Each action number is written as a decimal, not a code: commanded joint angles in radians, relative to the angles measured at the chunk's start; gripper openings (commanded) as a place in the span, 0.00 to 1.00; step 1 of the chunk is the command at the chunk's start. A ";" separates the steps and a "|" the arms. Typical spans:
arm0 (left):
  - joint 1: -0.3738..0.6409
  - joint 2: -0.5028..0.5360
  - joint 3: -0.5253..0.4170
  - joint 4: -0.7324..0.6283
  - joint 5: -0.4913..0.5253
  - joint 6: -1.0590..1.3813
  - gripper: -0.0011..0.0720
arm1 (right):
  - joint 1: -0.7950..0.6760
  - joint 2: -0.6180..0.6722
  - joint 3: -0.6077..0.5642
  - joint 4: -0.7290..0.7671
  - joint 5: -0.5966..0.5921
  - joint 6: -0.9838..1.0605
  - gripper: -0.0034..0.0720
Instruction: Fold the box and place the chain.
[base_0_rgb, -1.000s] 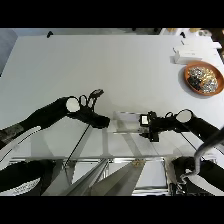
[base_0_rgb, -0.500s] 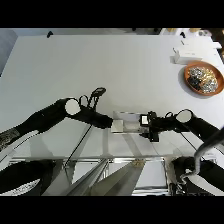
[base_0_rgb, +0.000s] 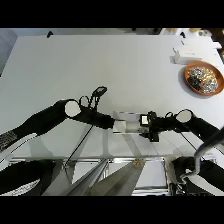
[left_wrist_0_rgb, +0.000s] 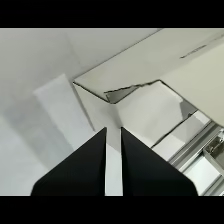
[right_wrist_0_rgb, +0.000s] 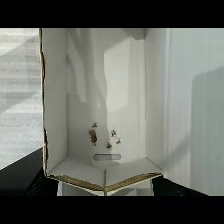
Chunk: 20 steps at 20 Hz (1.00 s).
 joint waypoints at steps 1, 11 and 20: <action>-0.018 0.002 0.000 -0.007 0.001 0.000 0.32 | 0.000 0.001 0.000 0.000 0.000 0.000 0.58; -0.097 -0.010 0.016 0.040 0.081 -0.108 0.40 | 0.000 0.001 0.000 0.000 0.000 0.000 0.58; -0.160 -0.100 0.200 0.434 -0.155 -0.505 0.40 | 0.000 0.001 0.000 0.000 0.000 0.000 0.58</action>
